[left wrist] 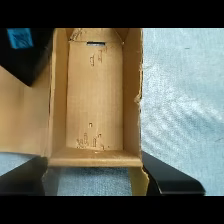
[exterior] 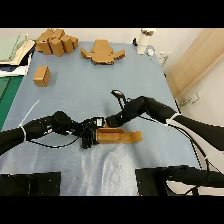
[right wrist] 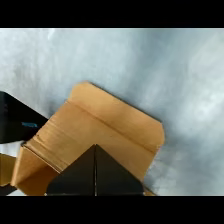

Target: Fold the box.

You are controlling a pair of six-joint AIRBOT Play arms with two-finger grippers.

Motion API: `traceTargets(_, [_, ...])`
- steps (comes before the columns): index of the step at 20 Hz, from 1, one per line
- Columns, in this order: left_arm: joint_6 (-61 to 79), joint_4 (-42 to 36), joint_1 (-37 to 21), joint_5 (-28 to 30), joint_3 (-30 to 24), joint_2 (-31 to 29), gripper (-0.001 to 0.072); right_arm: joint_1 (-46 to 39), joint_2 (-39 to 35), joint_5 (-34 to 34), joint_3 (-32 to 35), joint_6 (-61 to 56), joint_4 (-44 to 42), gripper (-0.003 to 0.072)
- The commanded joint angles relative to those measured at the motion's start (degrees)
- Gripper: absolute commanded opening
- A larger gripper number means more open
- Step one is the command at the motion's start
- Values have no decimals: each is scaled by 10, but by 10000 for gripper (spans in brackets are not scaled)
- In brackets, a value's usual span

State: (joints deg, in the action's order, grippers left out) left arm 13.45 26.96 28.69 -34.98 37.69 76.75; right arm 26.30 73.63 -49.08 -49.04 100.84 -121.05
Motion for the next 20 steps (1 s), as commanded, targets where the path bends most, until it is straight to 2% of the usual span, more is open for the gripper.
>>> traceTargets(1, [0, 0, 0, 0, 0, 0, 468, -23, -37, 2, -45, 3, 48, 5])
traceTargets(4, [0, 0, 0, 1, 0, 0, 468, -35, -101, -40, -59, 4, 102, 5])
traceTargets(6, [0, 0, 0, 0, 0, 0, 468, -35, -141, -120, -52, 24, 124, 5])
traceTargets(8, [0, 0, 0, 0, 0, 0, 468, -35, -192, -182, -13, 56, 122, 5])
traceTargets(10, [0, 0, 0, 0, 0, 0, 468, -35, -256, -247, 55, 164, 109, 6])
traceTargets(11, [0, 0, 0, 0, 0, 0, 468, -35, -280, -264, 89, 199, 114, 33])
traceTargets(12, [0, 0, 0, 0, 0, 0, 468, -35, -298, -260, 121, 233, 137, 349])
traceTargets(13, [0, 0, 0, 0, 0, 0, 468, -35, -305, -238, 146, 289, 159, 718])
traceTargets(16, [0, 0, 0, 0, 0, 0, 468, -35, -285, -116, 184, 408, 176, 705])
traceTargets(20, [0, 0, 0, 1, 0, 0, 468, -35, -221, -28, 184, 487, 139, 705])
